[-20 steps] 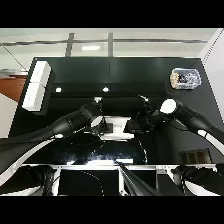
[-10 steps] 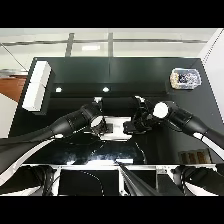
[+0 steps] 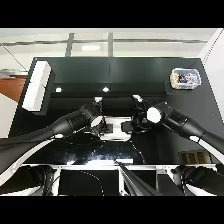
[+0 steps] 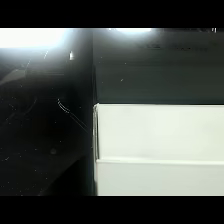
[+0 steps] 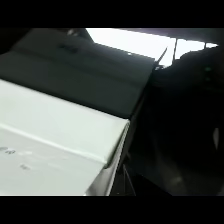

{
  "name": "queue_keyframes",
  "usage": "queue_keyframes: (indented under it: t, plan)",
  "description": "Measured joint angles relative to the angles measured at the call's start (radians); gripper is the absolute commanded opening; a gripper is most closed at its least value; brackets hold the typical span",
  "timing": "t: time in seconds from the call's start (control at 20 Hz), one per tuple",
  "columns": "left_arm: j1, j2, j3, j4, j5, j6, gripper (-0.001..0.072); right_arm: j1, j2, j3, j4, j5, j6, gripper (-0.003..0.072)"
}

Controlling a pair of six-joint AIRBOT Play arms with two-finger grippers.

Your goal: Fold the box and place the chain.

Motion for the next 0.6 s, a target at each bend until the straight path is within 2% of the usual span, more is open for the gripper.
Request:
queue_keyframes:
  t: [0.4,0.45,0.6]
  plan:
    - [0.0,0.0,0.0,0.003,0.0,0.003,0.0029,0.079,-0.052,0.05,-0.122,0.015,0.209,0.0293]
    - [0.0,0.0,0.0,0.003,0.0,0.003,0.0029,0.087,-0.067,0.064,-0.129,0.027,0.226,0.0176]
    - [0.0,0.0,0.0,0.003,-0.002,0.003,0.0029,0.098,-0.096,0.087,-0.148,0.055,0.272,0.0176]
